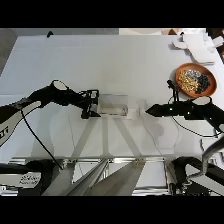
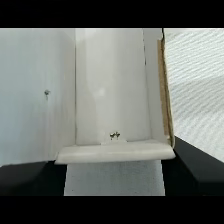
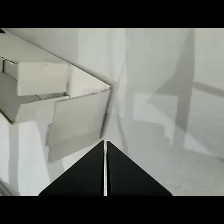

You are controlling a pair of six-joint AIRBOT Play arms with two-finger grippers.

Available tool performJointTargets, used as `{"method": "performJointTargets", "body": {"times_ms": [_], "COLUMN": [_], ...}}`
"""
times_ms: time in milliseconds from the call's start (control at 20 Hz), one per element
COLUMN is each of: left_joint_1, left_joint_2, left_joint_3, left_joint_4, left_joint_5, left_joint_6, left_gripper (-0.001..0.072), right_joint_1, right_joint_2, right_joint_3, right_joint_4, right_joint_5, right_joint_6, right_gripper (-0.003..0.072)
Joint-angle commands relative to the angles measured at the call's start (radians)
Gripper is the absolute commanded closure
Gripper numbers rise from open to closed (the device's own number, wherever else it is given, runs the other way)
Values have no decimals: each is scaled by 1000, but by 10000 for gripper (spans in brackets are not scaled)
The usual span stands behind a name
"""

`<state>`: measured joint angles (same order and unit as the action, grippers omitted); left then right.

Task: Fold the box and place the chain.

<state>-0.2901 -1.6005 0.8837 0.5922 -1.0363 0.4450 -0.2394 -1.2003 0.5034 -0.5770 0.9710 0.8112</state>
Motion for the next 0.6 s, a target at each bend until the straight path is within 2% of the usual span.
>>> {"method": "performJointTargets", "body": {"times_ms": [0, 150, 300, 550], "left_joint_1": [0, 0, 0, 0], "left_joint_2": [0, 0, 1, 0], "left_joint_3": [1, 1, 1, 1], "left_joint_4": [0, 0, 0, 0], "left_joint_5": [0, 0, 0, 0], "left_joint_6": [0, 0, 0, 0], "left_gripper": [369, 369, 369, 369], "right_joint_1": [17, 74, 123, 140], "right_joint_2": [-85, -144, -181, -186], "right_joint_3": [-6, -6, -6, -6], "right_joint_4": [17, 103, 112, 210], "right_joint_5": [-5, -41, -101, -86], "right_joint_6": [-8, -47, -34, -54], "right_gripper": [685, 685, 685, 685]}}
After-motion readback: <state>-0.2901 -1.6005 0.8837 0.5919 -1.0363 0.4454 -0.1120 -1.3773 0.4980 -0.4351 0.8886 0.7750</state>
